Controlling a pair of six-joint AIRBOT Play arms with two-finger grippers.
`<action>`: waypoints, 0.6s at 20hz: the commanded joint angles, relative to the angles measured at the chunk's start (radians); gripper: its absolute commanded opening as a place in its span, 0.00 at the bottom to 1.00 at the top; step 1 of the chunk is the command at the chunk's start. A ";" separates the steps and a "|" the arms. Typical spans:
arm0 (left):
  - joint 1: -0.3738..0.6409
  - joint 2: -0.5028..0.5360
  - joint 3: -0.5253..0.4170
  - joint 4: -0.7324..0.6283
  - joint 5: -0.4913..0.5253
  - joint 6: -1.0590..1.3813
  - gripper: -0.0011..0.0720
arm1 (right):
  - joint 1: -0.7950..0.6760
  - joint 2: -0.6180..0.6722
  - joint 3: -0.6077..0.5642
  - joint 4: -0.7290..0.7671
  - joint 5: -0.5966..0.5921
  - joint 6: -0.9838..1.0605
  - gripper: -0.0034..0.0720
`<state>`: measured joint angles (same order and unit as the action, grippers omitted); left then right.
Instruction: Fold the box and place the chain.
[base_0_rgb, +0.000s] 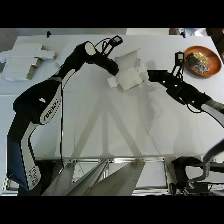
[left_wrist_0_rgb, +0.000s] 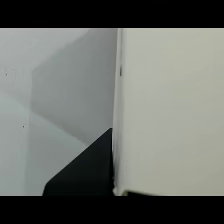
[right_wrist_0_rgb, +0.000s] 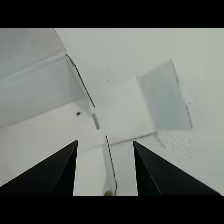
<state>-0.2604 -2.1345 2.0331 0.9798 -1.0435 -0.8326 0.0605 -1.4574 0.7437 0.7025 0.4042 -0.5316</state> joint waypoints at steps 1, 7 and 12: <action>0.004 0.035 0.000 -0.006 -0.120 0.067 0.02 | -0.001 0.082 0.000 -0.014 -0.089 -0.002 0.55; 0.037 0.050 0.000 -0.205 -0.384 0.218 0.02 | 0.000 0.198 0.000 -0.131 -0.347 -0.028 0.55; 0.033 0.028 0.000 -0.201 -0.426 0.306 0.02 | 0.000 0.207 0.000 -0.131 -0.419 -0.028 0.55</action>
